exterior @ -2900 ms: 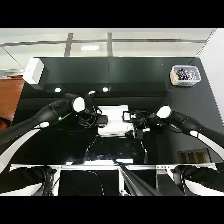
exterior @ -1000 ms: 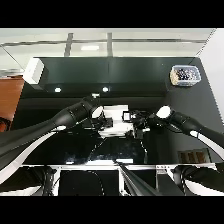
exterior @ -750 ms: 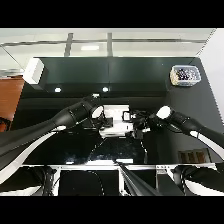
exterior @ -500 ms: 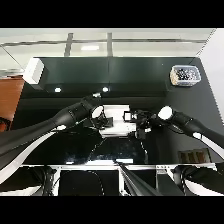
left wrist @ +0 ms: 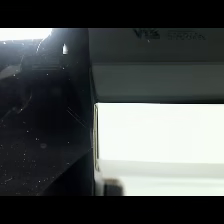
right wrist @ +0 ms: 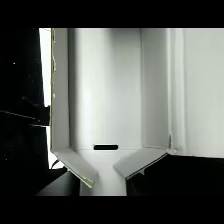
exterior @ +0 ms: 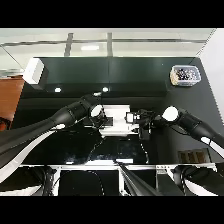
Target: Fold the box and place the chain.
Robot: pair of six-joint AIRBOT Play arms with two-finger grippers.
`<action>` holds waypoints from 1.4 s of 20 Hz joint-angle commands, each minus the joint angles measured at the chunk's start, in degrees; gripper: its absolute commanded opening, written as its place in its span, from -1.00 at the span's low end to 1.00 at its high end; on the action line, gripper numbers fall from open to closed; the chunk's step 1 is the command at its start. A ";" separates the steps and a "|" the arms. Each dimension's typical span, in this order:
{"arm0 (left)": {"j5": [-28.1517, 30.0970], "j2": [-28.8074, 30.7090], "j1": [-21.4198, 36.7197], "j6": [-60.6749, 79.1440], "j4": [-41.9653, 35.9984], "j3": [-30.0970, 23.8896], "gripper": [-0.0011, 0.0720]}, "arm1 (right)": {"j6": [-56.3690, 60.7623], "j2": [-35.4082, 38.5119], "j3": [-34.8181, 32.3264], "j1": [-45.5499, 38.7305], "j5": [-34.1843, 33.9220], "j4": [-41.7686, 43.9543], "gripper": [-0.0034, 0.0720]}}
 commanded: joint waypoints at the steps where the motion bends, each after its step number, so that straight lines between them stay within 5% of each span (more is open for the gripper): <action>1: 0.15 -0.02 0.04 0.13 -0.09 0.04 -0.90 | 0.35 0.22 0.02 0.15 2.12 1.20 -0.28; 3: 0.15 -0.02 0.04 0.13 -0.11 0.04 -0.90 | 0.33 0.22 0.02 0.17 1.79 4.55 -0.37; 4: 0.15 -0.02 0.04 0.13 -0.11 0.04 -0.90 | 0.33 0.17 0.02 0.15 1.29 5.68 -0.59; 9: 0.15 -0.02 0.04 0.13 -0.09 0.04 -0.90 | 0.33 -1.55 0.00 1.11 -2.27 12.39 -0.56; 13: 0.15 -0.02 0.07 0.13 -0.09 0.04 -0.90 | 0.37 -1.62 0.02 0.92 -2.19 9.09 -0.55; 15: 0.15 -0.02 0.04 0.13 -0.09 0.04 -0.89 | 0.74 -1.60 0.02 0.92 -2.10 7.80 -0.01; 23: 0.09 -0.02 0.07 0.13 -0.07 0.04 -0.90 | 1.16 2.49 0.02 0.00 0.26 5.44 -0.02; 28: 0.00 -0.02 0.07 0.15 -0.07 0.04 -0.90 | 6.49 8.33 -0.02 -7.52 5.90 5.03 -0.02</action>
